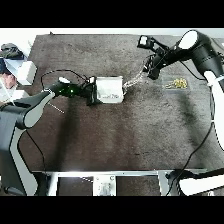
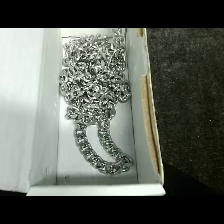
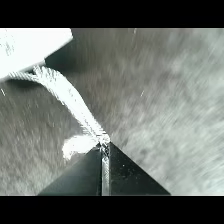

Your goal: Fold the box and place the chain.

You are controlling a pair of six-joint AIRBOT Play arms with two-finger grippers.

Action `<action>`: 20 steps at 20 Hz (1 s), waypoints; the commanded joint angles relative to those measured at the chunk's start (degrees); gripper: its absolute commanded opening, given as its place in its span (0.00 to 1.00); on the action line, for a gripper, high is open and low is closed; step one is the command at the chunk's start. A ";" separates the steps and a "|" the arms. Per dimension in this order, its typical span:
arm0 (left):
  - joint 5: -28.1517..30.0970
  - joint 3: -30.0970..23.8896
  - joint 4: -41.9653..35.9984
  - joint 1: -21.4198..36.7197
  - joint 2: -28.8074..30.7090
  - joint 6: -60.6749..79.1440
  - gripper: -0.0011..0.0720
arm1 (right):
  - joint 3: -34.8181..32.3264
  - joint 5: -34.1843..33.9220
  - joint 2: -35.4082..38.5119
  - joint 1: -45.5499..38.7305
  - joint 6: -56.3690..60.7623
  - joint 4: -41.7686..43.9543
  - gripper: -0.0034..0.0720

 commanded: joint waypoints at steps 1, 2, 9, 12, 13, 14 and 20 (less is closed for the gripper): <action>0.00 0.00 0.00 0.02 0.04 0.02 0.34 | 0.37 -0.70 2.75 1.62 0.57 1.42 0.01; 0.00 0.02 0.00 0.02 0.04 0.00 0.34 | 0.24 -0.68 2.73 1.60 1.42 1.07 0.01; 0.00 0.00 0.00 0.02 0.04 0.00 0.34 | 0.22 2.27 3.61 1.73 2.62 15.43 0.01; 0.00 0.00 0.00 0.02 0.04 0.02 0.34 | 0.26 2.05 5.14 2.12 1.36 22.93 0.01; 0.00 0.00 0.00 0.02 0.04 0.00 0.34 | 0.28 1.86 5.57 2.67 0.46 23.15 0.01; 0.00 0.00 0.00 0.02 0.04 0.00 0.34 | 0.28 1.11 6.05 3.48 -0.02 23.15 0.01; 0.00 0.02 0.00 0.02 0.04 0.00 0.34 | 0.39 -8.46 9.01 8.92 -1.92 23.10 0.01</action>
